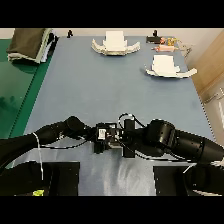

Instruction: Fold the box.

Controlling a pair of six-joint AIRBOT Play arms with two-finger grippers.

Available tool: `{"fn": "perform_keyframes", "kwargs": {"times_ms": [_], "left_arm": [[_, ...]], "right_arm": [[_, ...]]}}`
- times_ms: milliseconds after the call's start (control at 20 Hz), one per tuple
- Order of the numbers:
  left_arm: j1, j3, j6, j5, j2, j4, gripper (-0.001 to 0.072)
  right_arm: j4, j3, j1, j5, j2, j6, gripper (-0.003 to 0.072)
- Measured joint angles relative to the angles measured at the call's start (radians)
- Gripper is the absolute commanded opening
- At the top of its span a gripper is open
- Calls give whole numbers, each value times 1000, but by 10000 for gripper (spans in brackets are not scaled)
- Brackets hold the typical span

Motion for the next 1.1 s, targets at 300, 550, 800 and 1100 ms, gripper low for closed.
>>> {"fn": "perform_keyframes", "kwargs": {"times_ms": [300,550,800,1100], "left_arm": [[0,0,0,0,0,0,512],[0,0,0,0,0,0,512],[0,0,0,0,0,0,512],[0,0,-1,0,0,0,512]], "right_arm": [[25,0,-1,-18,0,-1,60],[42,-1,1,-31,0,-3,60],[59,-1,1,-33,-18,-2,61],[61,0,0,-46,-6,0,66]]}}
